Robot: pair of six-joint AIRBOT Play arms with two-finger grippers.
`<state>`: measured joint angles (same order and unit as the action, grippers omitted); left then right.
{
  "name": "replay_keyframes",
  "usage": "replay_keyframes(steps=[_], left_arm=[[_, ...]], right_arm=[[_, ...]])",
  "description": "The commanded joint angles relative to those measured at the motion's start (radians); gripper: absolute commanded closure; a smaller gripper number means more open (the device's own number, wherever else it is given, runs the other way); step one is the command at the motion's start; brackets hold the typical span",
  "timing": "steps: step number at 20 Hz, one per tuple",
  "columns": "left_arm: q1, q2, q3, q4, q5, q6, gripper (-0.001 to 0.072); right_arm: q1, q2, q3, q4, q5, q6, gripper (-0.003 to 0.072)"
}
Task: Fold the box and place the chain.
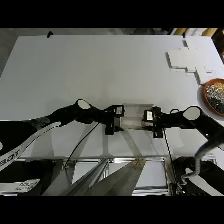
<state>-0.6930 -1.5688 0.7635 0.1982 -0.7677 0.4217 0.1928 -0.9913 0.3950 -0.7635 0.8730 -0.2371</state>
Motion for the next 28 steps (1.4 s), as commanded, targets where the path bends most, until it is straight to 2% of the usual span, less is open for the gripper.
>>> replay_keyframes(steps=[1,3,4,6,9,11,13,16,18,21,23,28], left_arm=[[0.000,0.000,0.000,0.000,0.001,0.000,0.0397],[0.000,0.000,0.000,0.000,0.001,0.000,0.0397],[0.000,0.000,0.000,0.000,0.001,0.000,0.0397],[0.000,0.000,0.000,0.000,0.001,0.000,0.0397],[0.000,0.000,0.000,0.000,0.000,0.000,0.0397],[0.000,0.000,0.000,0.000,0.000,0.000,0.0397],[0.000,0.000,0.000,0.000,0.001,0.000,0.0397],[0.000,0.000,0.000,0.000,0.001,0.000,0.0397],[0.000,0.000,0.000,0.000,0.000,0.000,0.0397],[0.000,0.000,0.000,0.000,0.001,0.000,0.0397],[0.000,0.000,0.000,0.000,0.000,0.000,0.0397],[0.000,0.000,0.000,0.000,0.000,0.000,0.0397]], right_arm=[[0.000,0.056,0.001,-0.060,0.003,0.063,0.0352],[0.000,0.146,0.001,-0.177,0.005,0.183,0.0356],[0.000,0.195,0.001,-0.234,0.005,0.271,0.0383],[0.000,0.274,0.001,-0.323,0.013,0.451,0.0483],[0.000,0.368,0.001,-0.387,0.035,0.583,0.0666],[0.000,0.382,0.002,-0.429,0.014,0.712,0.0670],[-0.018,0.370,0.002,-0.483,-0.055,0.892,0.0670],[-0.168,0.325,0.002,-0.486,-0.137,1.170,0.0670],[-0.253,0.272,0.002,-0.486,-0.147,1.332,0.0670],[-0.288,0.153,0.002,-0.485,-0.035,1.418,0.0671],[-0.288,0.093,0.002,-0.411,0.026,1.418,0.0671],[-0.287,0.044,0.001,-0.320,0.118,1.418,0.0671]])
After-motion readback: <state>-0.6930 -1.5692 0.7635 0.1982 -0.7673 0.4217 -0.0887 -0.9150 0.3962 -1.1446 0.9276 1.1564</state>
